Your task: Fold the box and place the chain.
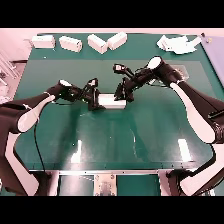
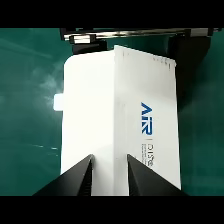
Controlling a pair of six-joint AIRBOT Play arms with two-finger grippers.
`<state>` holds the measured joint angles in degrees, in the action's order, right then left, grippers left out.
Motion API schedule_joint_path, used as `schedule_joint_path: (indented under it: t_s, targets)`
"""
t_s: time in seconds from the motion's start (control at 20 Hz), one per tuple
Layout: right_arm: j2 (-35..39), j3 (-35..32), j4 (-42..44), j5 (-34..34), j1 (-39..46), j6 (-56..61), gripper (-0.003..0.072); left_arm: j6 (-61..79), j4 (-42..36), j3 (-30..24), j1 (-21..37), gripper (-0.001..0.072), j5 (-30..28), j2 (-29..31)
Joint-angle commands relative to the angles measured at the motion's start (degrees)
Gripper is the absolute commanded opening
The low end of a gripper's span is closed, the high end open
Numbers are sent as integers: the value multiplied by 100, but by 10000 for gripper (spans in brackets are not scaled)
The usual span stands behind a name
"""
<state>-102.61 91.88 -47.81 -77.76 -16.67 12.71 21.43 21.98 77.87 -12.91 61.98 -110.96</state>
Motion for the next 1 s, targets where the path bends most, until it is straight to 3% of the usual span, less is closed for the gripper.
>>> schedule_joint_path:
  t_s: [0.0, 0.95]
  targets:
    - [-13, 4, -94, 61, -15, 50, 283, 2, 2, 4, 4, 634, 0, 0]
    - [-17, 258, -308, 350, -13, 28, 261, 2, 2, 4, 2, 634, 2, 0]
